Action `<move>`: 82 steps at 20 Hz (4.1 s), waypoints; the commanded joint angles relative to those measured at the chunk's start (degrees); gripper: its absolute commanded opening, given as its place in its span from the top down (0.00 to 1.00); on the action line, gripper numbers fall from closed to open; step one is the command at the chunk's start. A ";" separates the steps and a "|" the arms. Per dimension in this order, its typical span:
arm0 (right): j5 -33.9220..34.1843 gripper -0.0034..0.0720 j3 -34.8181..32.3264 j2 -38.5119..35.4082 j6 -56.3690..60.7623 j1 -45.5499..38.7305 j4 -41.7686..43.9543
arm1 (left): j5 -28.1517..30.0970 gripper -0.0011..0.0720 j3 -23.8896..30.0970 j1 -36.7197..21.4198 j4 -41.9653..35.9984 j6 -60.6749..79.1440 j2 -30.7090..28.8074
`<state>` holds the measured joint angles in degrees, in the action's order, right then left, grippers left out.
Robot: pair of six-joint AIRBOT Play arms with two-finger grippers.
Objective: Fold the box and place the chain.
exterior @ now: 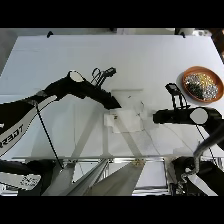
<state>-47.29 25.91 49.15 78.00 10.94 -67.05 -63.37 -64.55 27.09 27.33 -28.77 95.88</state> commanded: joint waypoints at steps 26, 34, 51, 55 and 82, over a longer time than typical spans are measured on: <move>-23.47 0.65 3.17 -41.53 10.93 0.00 -15.02 | 5.38 0.98 23.21 1.64 5.25 11.89 -31.93; -23.69 0.65 3.10 -41.62 11.17 0.00 -14.93 | 17.94 0.98 24.68 6.84 -1.57 26.43 -25.35; -21.55 0.65 2.99 -41.62 11.15 0.00 -15.02 | 11.80 0.98 12.76 5.44 3.21 28.96 -12.35; -20.46 0.66 2.99 -41.62 11.15 0.00 -15.04 | 11.47 0.98 12.76 5.44 3.39 30.67 -12.28; -20.39 0.66 2.99 -41.62 11.15 0.00 -15.21 | 12.96 0.98 12.94 5.44 -6.54 36.65 -5.68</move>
<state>-67.66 28.93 7.57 89.14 10.94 -82.15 -50.46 -51.64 32.56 21.02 7.77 89.78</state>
